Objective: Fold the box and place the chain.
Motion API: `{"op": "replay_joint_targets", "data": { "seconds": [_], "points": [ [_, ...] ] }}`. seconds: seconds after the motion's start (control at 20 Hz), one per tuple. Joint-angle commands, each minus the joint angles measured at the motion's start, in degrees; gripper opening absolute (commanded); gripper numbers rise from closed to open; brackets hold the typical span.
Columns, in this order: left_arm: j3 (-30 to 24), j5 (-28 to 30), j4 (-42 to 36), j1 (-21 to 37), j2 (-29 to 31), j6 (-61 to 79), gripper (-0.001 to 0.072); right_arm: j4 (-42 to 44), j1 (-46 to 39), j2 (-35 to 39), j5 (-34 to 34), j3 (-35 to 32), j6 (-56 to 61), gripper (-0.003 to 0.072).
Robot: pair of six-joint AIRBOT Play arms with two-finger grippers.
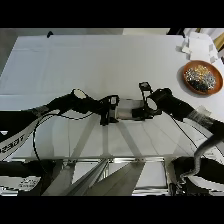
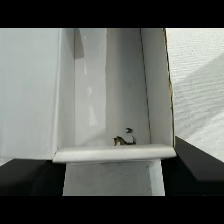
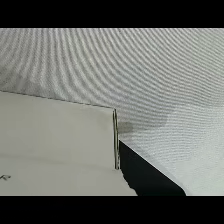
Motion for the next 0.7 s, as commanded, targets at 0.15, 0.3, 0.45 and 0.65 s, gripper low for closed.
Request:
{"op": "replay_joint_targets", "data": {
  "seconds": [0.15,0.3,0.45,0.65],
  "points": [
    [0.04,0.02,0.00,0.04,0.04,-0.07,0.0286,0.11,-0.02,-0.52,-0.22,0.04,0.13,0.0050],
    [0.04,0.04,0.00,0.04,0.04,-0.07,0.0286,0.11,-0.02,-0.50,-0.13,0.04,0.07,0.0016],
    [0.04,0.02,0.00,0.04,0.04,-0.07,0.0286,0.09,-0.02,0.39,-0.09,0.04,-3.23,0.0168],
    [0.04,0.02,0.00,0.04,0.04,-0.07,0.0286,-0.39,-0.02,5.14,0.39,0.07,-11.63,0.0442]
  ]
}}
